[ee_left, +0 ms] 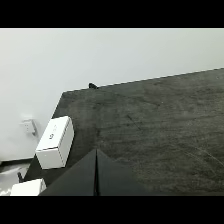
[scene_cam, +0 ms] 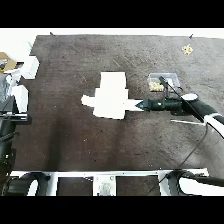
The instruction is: Fold the box and place the chain.
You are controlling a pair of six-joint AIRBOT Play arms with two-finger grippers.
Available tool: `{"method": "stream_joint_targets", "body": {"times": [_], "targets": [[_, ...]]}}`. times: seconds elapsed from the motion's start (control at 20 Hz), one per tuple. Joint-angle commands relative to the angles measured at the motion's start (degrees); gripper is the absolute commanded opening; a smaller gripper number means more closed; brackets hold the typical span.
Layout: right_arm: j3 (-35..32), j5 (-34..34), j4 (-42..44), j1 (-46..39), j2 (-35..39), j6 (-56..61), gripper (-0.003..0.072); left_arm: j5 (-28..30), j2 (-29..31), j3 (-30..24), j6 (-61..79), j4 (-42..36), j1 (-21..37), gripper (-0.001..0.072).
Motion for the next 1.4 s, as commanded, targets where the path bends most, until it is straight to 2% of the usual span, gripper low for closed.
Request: {"method": "stream_joint_targets", "body": {"times": [0.0,0.25,0.35,0.4,0.45,0.55,0.65,0.7,1.0,1.1,1.15,1.25,1.35], "targets": [[6.08,-1.49,0.87,3.32,-6.32,-2.21,0.0001,-3.54,0.02,0.02,-0.44,0.15,-0.04,0.0011],[6.05,-3.96,0.11,3.52,-7.89,-5.33,0.0000,-9.20,0.04,0.02,-0.96,0.11,-0.04,0.0012],[6.05,-5.05,0.17,3.52,-7.89,-5.90,0.0001,-13.42,0.02,-0.04,-1.66,0.09,-0.04,0.0023],[6.05,-5.33,0.20,3.52,-7.89,-6.34,0.0001,-15.93,0.02,-0.02,-2.01,-0.15,-0.04,0.0266],[6.05,-5.55,0.17,3.52,-7.89,-6.84,0.0001,-16.92,-0.42,-0.02,-5.25,-1.22,-0.04,0.0361],[6.05,-6.01,0.22,3.52,-7.89,-7.17,0.0001,-20.87,-5.57,1.07,-7.87,-1.20,-0.04,0.0364],[6.08,-6.14,0.26,3.52,-7.87,-7.21,0.0001,-25.55,-15.63,4.72,-7.85,-1.20,-0.04,0.0432],[6.08,-6.14,0.24,3.54,-7.87,-7.23,0.0001,-27.32,-21.24,7.30,-7.82,-1.18,-0.04,0.0432],[6.08,-6.16,0.26,3.56,-7.87,-7.67,0.0001,-42.82,-54.99,29.75,-9.35,0.26,-0.04,0.0434],[6.08,-6.14,0.26,3.56,-7.87,-7.67,0.0001,-49.99,-66.60,40.48,-15.54,6.27,-0.04,0.0442],[6.08,-6.14,0.28,3.56,-7.87,-7.63,0.0001,-53.94,-72.11,46.01,-19.67,9.77,-0.04,0.0504],[6.08,-6.14,0.48,3.56,-7.87,-7.65,0.0001,-64.57,-83.73,58.93,-27.30,16.94,-0.17,0.0504],[6.08,-6.12,0.46,3.56,-7.87,-7.65,0.0001,-72.22,-94.23,72.04,-35.23,23.26,-1.25,0.0504]]}}
